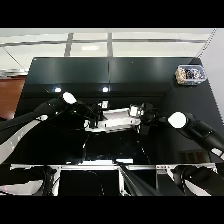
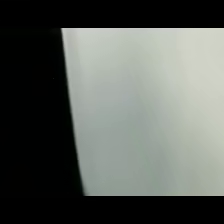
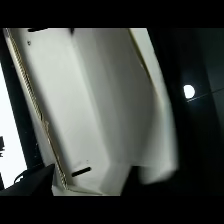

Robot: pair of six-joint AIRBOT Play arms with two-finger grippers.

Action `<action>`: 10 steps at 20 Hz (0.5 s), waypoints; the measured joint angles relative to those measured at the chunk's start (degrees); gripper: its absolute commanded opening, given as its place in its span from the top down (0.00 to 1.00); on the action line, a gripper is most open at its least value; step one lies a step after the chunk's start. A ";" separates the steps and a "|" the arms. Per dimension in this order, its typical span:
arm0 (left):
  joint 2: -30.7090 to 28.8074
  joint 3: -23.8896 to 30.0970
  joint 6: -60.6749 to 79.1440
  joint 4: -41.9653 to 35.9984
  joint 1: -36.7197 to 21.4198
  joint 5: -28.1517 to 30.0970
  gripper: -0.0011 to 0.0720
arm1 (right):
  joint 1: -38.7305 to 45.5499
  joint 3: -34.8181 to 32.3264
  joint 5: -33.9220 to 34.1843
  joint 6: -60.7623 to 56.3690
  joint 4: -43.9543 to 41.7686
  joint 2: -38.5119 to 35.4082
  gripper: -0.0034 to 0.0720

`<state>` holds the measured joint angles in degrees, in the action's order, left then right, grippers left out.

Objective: Fold the box and place the chain.

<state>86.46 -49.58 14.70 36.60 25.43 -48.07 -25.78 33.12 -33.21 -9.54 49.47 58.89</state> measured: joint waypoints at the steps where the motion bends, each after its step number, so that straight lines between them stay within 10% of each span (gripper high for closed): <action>1: 0.00 0.00 0.02 0.00 0.00 -0.07 0.95 | 1.03 0.35 -0.66 0.35 -0.09 0.17 0.02; 10: 0.00 0.00 0.07 0.04 0.00 -0.28 0.95 | 5.11 1.16 -7.28 16.98 -12.55 7.17 0.02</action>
<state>86.46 -49.58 14.76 36.64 25.43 -48.36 -20.67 34.28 -40.49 7.44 36.93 66.06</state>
